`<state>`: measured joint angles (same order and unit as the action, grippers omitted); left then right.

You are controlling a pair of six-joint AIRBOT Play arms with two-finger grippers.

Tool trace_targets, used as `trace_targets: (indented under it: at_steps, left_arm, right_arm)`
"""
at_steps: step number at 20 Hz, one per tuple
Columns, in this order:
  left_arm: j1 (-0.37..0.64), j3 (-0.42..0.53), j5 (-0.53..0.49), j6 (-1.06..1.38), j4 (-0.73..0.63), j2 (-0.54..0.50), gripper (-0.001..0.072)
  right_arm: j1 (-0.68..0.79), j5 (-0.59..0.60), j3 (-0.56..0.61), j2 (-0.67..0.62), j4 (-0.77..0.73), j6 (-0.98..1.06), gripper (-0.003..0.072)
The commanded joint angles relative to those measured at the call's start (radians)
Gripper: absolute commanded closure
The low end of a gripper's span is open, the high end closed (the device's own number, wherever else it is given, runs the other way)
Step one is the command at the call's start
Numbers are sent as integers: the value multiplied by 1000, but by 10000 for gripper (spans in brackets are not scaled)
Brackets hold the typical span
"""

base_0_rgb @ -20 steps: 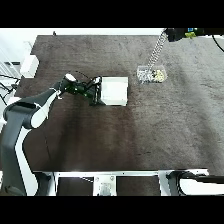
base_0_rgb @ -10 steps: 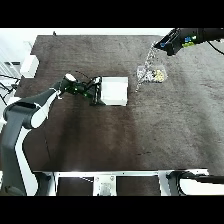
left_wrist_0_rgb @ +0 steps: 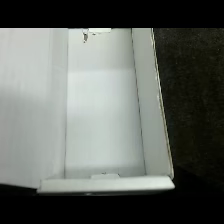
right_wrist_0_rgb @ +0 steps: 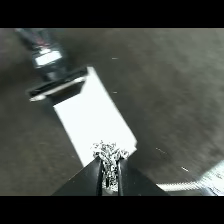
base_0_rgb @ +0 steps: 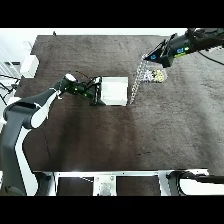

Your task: Fold the box and place the chain.

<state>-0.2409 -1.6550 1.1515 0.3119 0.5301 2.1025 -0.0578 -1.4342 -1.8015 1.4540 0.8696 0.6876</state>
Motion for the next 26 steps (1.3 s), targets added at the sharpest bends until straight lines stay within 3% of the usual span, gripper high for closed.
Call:
trace_targets:
  at_steps: [1,8,15,26]
  left_arm:
    - [0,-1,0,0,0,0,290]
    - [0,-1,0,0,0,0,290]
    - [0,-1,0,0,0,0,290]
    - [0,-1,0,0,0,0,290]
  right_arm:
    - [-14,-6,76,0,-98,-106,687]
    - [-100,49,182,29,-99,-177,687]
    - [-130,162,187,130,-76,-177,686]
    - [-88,133,61,124,-73,-172,686]
